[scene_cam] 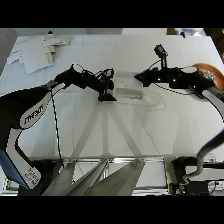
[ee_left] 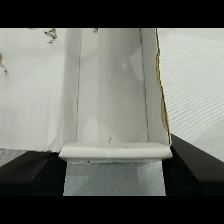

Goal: Fold the box and place the chain.

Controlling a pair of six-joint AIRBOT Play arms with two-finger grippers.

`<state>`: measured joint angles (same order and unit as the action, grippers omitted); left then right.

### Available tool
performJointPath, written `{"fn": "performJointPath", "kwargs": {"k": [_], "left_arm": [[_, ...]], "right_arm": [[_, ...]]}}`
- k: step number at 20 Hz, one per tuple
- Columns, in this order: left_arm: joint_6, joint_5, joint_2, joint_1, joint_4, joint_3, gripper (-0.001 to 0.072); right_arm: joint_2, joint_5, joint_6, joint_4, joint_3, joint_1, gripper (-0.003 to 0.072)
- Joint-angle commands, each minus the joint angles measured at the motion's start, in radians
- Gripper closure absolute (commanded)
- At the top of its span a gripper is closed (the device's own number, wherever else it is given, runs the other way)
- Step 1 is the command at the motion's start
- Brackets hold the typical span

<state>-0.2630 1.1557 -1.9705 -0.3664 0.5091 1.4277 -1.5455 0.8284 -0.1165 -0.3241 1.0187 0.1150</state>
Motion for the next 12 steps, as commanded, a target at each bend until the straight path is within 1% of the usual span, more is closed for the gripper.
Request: {"fn": "performJointPath", "kwargs": {"k": [1, 4, 6, 9, 12], "left_arm": [[-0.002, 0.000, 0.000, 0.001, 0.000, 0.000, 0.0699], [-0.002, 0.000, 0.000, 0.001, 0.000, 0.000, 0.0699], [-0.002, 0.000, 0.000, 0.001, 0.000, 0.000, 0.0699], [-0.002, 0.000, 0.000, 0.001, 0.000, 0.000, 0.0699], [-0.002, 0.000, 0.000, 0.001, 0.000, 0.000, 0.0699]], "right_arm": [[-0.001, -0.058, -0.093, -0.164, 0.001, -0.003, 0.0680], [-0.001, -0.055, -0.143, -0.256, 0.001, -0.016, 0.0680], [-0.019, -0.051, -0.181, -0.278, 0.001, -0.035, 0.0680], [-0.051, -0.050, -0.198, -0.275, 0.001, -0.066, 0.0680], [-0.004, -0.050, -0.198, -0.243, 0.002, -0.057, 0.0680]]}}
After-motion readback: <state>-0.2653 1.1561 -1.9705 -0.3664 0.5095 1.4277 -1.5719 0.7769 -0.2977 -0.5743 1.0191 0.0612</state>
